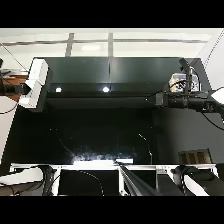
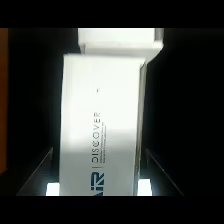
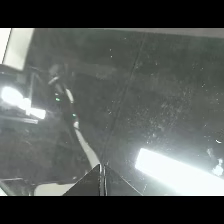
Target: Fold the box and place the chain.
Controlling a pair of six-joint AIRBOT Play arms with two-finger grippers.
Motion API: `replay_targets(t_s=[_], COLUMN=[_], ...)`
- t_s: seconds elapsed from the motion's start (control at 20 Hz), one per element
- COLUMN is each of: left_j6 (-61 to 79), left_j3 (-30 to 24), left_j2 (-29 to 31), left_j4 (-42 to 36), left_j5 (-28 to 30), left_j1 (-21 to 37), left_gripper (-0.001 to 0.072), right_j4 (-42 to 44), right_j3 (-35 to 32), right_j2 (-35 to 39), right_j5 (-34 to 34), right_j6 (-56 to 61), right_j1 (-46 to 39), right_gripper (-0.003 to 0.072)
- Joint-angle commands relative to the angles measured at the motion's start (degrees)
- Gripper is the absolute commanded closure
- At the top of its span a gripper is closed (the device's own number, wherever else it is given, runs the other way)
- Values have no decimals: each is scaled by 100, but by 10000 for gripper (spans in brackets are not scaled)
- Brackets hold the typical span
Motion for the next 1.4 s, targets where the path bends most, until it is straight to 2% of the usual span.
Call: replay_targets(t_s=[0.0,0.05,0.1,0.15,0.2,0.3,0.4,0.45,0.55,0.65,0.7,0.75,0.85,0.95,1.35], left_j6=[-579,-1001,-1390,-1681,-1679,-1683,-1862,-1958,-2035,-2050,-2090,-2269,-2380,-2380,-2378], left_j3=[439,612,756,892,1005,1058,894,627,-201,-1228,-1615,-1858,-2055,-2061,-2063], left_j2=[632,870,1080,1292,1478,1834,2162,2376,2852,3204,3268,3276,3276,3281,3279], left_j4=[234,138,-15,-214,-350,-374,-321,-317,-243,98,118,15,-98,-94,-138], left_j5=[-328,-367,-402,-509,-750,-1198,-1722,-1738,-1231,-278,-50,-66,-164,-146,-190], left_j1=[-2,-31,-98,-238,-411,-960,-1650,-2072,-2889,-3539,-3665,-3689,-3681,-3681,-3683], left_gripper=[-1,6,89,458,682,684,685,685,685,684,683,683,683,682,680], right_j4=[-352,-741,-1252,-1864,-2474,-3751,-4588,-4664,-4505,-4291,-4216,-4205,-4210,-4188,-4205], right_j3=[238,487,782,1163,1539,2159,2190,2035,1368,479,52,-247,-514,-522,-522], right_j2=[4,4,4,4,9,144,568,802,1202,1307,1285,1285,1285,1285,1285], right_j5=[0,-2,9,144,409,909,780,603,-39,-737,-1082,-1231,-957,-660,-645], right_j6=[4,107,378,761,1086,1725,2347,2481,2603,2673,2660,2660,2660,2664,2664], right_j1=[-7,-7,-15,-46,-85,-116,-114,-111,-111,-111,-111,-111,-114,-114,-114], right_gripper=[640,640,640,640,640,640,640,640,640,640,640,641,641,642,641])
